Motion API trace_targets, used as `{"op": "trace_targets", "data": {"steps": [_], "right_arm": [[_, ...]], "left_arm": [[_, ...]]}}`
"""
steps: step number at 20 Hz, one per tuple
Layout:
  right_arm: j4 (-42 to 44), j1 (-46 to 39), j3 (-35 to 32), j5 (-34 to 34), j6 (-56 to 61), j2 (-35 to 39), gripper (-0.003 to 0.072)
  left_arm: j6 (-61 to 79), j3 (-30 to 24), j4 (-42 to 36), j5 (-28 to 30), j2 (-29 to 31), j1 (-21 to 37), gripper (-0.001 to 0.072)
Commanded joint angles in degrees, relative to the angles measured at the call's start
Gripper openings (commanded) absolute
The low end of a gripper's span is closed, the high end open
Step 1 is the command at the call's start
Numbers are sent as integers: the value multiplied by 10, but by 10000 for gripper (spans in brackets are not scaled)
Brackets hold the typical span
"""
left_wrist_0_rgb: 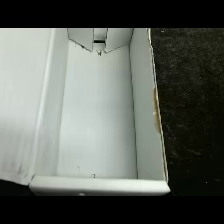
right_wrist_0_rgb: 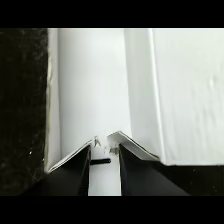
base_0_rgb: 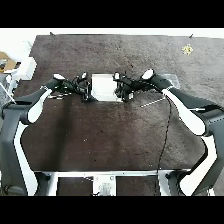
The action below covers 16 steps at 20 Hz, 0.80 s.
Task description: Fold the box and place the chain.
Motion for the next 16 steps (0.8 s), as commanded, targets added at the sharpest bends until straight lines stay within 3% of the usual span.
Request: {"op": "trace_targets", "data": {"steps": [1,7,8,9,13,14,15,16], "right_arm": [[36,4,0,-19,-4,-8,214],[46,6,0,-17,-4,-28,216],[46,6,0,-17,-6,-28,257],[46,6,0,-17,-8,-28,400],[45,5,0,-17,-8,-28,425],[45,5,0,-18,-8,-28,621],[43,4,0,-19,-7,-28,674],[44,3,0,-19,-7,-28,675]], "left_arm": [[0,0,0,0,0,0,272],[0,0,0,0,0,0,272],[0,0,0,0,0,0,272],[0,0,0,0,0,0,272],[0,0,0,0,0,0,272],[0,0,0,0,0,0,272],[0,0,0,0,0,0,272],[0,0,0,0,0,0,272]]}}
